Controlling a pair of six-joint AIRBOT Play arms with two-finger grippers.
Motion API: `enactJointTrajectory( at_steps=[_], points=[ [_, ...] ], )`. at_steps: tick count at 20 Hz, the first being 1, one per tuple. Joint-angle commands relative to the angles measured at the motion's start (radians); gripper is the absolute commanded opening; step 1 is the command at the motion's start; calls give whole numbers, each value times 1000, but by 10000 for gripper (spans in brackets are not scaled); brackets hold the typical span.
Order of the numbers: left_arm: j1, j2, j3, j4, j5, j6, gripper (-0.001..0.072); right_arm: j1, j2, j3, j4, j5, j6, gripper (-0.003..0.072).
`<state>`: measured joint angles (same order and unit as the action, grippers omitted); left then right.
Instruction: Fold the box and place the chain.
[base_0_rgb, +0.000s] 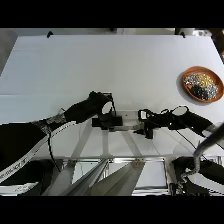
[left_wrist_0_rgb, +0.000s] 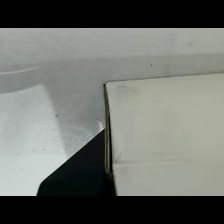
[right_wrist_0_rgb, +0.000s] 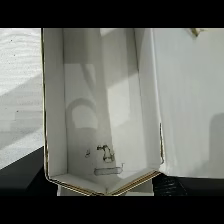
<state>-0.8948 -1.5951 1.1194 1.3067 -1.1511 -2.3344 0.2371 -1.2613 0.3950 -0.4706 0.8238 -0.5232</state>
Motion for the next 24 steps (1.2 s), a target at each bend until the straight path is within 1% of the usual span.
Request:
enactJointTrajectory(
  at_steps=[1,2,3,4,5,10,11,12,13,16,24],
  points=[
    [-10,-10,1,-4,23,-8,16,0,0,1,0,-1,-1,408],
    [-13,-13,1,-4,26,-12,18,0,0,1,0,-1,-1,408],
    [-17,-16,1,-5,30,-12,61,0,0,1,0,-1,-1,408],
    [-20,-21,1,-5,33,-12,192,0,0,1,0,-1,-1,408],
    [-23,-24,1,-5,35,-12,276,0,0,1,0,-1,-1,408],
    [-29,-24,1,-5,66,-12,266,0,0,1,0,-1,-1,408],
    [-29,-24,1,-5,65,-11,174,0,0,1,0,-1,-1,408],
    [-29,-24,1,-5,63,-11,16,0,0,1,0,-1,-1,408],
    [-29,-24,1,-8,62,-11,6,0,0,1,0,-1,-1,408],
    [-29,-24,1,-8,62,-26,5,0,0,1,0,-1,-1,408],
    [-25,-7,1,-16,62,-24,16,0,0,1,0,-1,-1,408]
  ],
)
